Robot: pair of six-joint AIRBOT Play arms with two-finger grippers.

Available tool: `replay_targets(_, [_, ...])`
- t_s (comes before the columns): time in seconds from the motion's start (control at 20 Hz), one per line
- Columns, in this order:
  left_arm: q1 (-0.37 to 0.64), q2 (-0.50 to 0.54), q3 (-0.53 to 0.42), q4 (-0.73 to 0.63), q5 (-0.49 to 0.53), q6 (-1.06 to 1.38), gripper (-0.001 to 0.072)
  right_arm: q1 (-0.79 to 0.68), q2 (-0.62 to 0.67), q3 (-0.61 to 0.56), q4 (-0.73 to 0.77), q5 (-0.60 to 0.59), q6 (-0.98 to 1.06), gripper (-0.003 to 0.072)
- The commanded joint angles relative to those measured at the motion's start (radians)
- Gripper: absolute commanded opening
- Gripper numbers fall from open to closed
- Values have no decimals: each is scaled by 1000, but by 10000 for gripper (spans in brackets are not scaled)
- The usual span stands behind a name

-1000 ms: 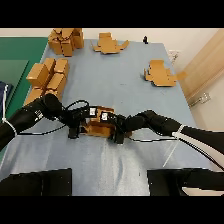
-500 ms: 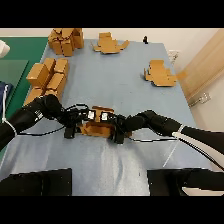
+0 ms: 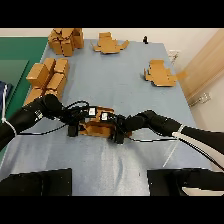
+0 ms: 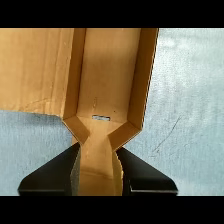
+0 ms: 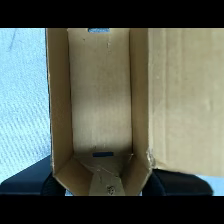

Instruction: Fold the box.

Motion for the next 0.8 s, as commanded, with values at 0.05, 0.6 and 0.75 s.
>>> replay_targets(0.05, [0, 0, 0, -24, 3, 3, 313, -1, 0, 0, 1, 0, 0, 531])
replay_targets(0.6, [-13, -50, 0, -171, -5, 101, 227, -1, 0, 0, 1, 0, 0, 524])
replay_targets(0.75, [-40, -50, 0, -204, 3, 102, 227, -1, 0, 0, 1, 1, 0, 524])
